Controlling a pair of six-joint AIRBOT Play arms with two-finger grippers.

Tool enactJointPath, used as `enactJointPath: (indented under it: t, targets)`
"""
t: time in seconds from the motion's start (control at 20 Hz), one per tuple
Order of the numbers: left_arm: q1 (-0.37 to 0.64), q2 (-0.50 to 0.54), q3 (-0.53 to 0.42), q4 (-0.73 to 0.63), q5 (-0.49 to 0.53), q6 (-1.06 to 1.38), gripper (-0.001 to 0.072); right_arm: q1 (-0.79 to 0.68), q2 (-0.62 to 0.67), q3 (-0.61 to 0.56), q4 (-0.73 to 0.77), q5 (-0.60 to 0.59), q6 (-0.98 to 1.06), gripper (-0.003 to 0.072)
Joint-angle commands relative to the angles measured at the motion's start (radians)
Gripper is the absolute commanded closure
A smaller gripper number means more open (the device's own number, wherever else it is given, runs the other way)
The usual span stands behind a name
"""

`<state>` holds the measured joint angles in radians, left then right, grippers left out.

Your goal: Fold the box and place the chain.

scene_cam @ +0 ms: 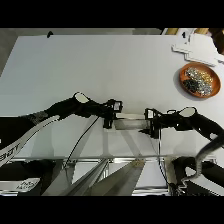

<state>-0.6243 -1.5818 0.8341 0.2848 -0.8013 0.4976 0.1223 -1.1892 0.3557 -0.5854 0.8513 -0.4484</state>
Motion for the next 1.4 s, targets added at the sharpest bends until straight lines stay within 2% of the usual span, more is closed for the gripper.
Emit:
enactJointPath:
  t: [0.0,0.1,0.25,0.3,0.45,0.55,1.2,1.35]
  targets:
    - [0.000,0.001,0.000,0.000,0.000,0.000,0.0699,0.001,-0.001,-0.001,-0.013,-0.003,0.007,0.0228]
    - [0.000,0.001,0.000,0.000,0.000,0.000,0.0699,0.001,-0.001,-0.001,-0.013,-0.003,0.007,0.0226]
    - [0.000,0.001,0.000,0.000,0.000,0.000,0.0699,-0.009,0.000,-0.001,-0.012,0.001,0.007,0.0179]
    - [0.000,0.001,0.000,0.000,0.000,0.000,0.0699,-0.021,0.000,-0.001,-0.012,0.003,0.007,0.0136]
    - [0.000,0.001,0.000,0.000,0.000,0.000,0.0699,-0.031,0.000,-0.001,-0.003,0.008,0.006,0.0129]
    - [0.000,0.001,0.000,0.000,0.000,0.000,0.0699,-0.031,0.000,-0.001,0.040,0.023,0.001,0.0089]
    - [0.000,0.001,0.000,0.000,0.000,0.000,0.0699,-0.030,0.000,-0.001,0.041,0.026,-0.021,0.0087]
    - [0.000,0.001,0.000,0.000,0.000,0.000,0.0699,-0.030,0.000,-0.001,0.041,0.027,-0.029,0.0041]
